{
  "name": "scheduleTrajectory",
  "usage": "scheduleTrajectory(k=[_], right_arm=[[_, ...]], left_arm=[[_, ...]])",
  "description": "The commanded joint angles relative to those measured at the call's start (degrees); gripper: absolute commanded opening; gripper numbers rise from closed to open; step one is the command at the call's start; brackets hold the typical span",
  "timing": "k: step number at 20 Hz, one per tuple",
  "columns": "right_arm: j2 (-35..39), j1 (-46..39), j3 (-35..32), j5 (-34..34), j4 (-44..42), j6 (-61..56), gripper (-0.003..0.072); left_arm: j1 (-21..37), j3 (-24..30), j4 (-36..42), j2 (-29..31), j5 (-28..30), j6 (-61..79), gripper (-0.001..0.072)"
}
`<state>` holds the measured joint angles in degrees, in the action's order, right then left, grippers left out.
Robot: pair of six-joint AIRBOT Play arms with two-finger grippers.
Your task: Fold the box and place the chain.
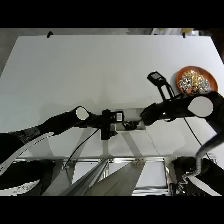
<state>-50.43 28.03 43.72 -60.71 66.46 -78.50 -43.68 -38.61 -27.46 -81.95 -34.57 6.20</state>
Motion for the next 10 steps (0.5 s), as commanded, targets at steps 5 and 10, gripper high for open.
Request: scheduleTrajectory(k=[5,10], right_arm=[[0.55,11.3,0.07,9.49,-1.38,-4.15,0.0014],[-2.84,11.3,0.07,8.98,-1.36,-4.15,0.0015]], left_arm=[[0.02,0.0,-0.02,0.0,0.0,0.02,0.0212],[0.02,0.0,-0.02,0.0,0.02,0.02,0.0212]])
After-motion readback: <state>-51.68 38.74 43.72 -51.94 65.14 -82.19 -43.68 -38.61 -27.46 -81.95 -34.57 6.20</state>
